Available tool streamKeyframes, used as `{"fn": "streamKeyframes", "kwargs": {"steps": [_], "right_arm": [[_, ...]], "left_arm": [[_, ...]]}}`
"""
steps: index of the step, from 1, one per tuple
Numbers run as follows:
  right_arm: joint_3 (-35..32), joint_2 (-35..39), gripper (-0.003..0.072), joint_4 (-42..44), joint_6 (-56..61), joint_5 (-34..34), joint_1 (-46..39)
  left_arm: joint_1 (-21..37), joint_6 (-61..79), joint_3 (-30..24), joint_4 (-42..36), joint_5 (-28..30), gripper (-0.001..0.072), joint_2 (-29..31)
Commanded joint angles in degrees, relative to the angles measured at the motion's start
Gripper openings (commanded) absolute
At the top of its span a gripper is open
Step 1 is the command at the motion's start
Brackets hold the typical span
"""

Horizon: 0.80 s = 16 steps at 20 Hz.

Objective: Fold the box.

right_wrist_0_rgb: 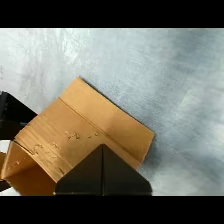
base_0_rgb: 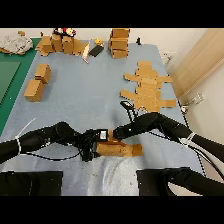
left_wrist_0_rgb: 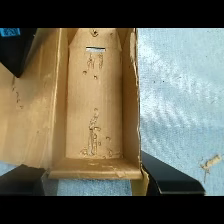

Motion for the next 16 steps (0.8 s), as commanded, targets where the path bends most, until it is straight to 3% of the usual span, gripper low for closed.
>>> {"fn": "streamKeyframes", "kwargs": {"steps": [1, 5, 7, 9, 11, 13, 16], "right_arm": [[1.5, 2.2, 0.0004, -4.2, -0.3, -0.6, -0.1], [3.6, 15.3, 0.0004, -16.5, 3.2, -7.6, 0.0], [2.9, 22.3, 0.0004, -20.3, 3.8, -14.4, 0.0], [0.4, 27.9, 0.0004, -19.8, 1.7, -22.9, 0.1], [-2.9, 30.7, 0.0026, -16.4, -7.5, -31.1, 1.0], [-6.4, 32.0, 0.0523, -17.8, -14.1, -31.6, 3.0], [-9.5, 30.8, 0.0540, -20.1, -23.5, -22.4, 4.7]], "left_arm": [[0.0, 0.0, 0.0, 0.0, 0.0, 0.0470, 0.0], [0.0, 0.0, 0.0, 0.0, 0.0, 0.0470, 0.0], [0.0, 0.0, 0.0, 0.0, 0.0, 0.0470, 0.0], [0.0, 0.0, 0.0, 0.0, 0.0, 0.0470, 0.0], [0.0, 0.0, 0.0, 0.0, 0.0, 0.0470, 0.0], [0.0, 0.0, 0.0, 0.0, 0.0, 0.0470, 0.0], [0.0, 0.0, 0.0, 0.0, 0.0, 0.0470, 0.0]]}}
